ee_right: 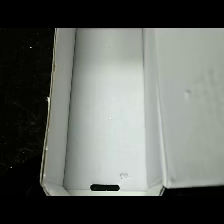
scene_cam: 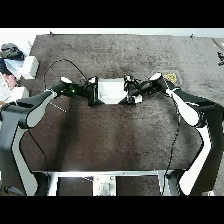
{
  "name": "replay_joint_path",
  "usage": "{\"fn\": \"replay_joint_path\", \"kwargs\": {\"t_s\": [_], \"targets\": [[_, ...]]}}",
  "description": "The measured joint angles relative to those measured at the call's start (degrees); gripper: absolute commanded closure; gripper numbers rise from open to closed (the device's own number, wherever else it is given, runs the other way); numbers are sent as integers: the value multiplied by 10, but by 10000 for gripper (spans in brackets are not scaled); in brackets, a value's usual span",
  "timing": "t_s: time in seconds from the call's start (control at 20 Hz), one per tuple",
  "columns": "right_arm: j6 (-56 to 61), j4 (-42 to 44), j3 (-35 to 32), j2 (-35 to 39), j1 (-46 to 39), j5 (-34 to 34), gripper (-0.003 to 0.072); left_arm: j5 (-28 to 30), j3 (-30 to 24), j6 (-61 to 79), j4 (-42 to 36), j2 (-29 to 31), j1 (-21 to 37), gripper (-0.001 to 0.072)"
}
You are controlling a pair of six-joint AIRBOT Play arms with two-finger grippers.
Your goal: Fold the box and place the chain.
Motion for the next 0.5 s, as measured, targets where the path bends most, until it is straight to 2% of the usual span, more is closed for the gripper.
{"fn": "replay_joint_path", "kwargs": {"t_s": [0.5], "targets": [[0, 0, 0, 0, 0, 0, 351, 0, 0, -5, -1, 0, 0, 291]]}}
